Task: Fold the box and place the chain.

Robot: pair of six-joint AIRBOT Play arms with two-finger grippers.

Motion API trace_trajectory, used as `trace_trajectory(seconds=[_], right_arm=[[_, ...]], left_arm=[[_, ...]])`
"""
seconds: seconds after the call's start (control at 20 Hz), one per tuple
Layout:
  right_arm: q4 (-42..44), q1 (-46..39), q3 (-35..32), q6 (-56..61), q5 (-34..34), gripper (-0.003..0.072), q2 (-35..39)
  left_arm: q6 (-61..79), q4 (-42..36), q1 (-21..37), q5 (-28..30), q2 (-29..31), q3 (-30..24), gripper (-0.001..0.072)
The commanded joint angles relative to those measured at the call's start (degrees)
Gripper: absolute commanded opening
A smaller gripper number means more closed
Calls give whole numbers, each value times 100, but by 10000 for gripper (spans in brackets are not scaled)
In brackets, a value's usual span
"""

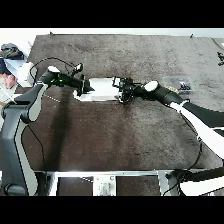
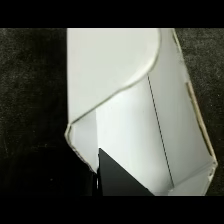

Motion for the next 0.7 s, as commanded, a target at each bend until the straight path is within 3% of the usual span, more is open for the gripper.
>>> trace_trajectory(seconds=[0.0,0.5,0.65], right_arm=[[2,-168,319,162,518,590,-140],[-2,-570,1467,669,1902,590,-973],[-520,-568,1705,1027,2120,591,-1123]], left_arm=[[0,0,0,-4,-2,-2,11],[0,2,0,-7,-2,-2,11],[0,2,0,-4,-2,-2,11]])
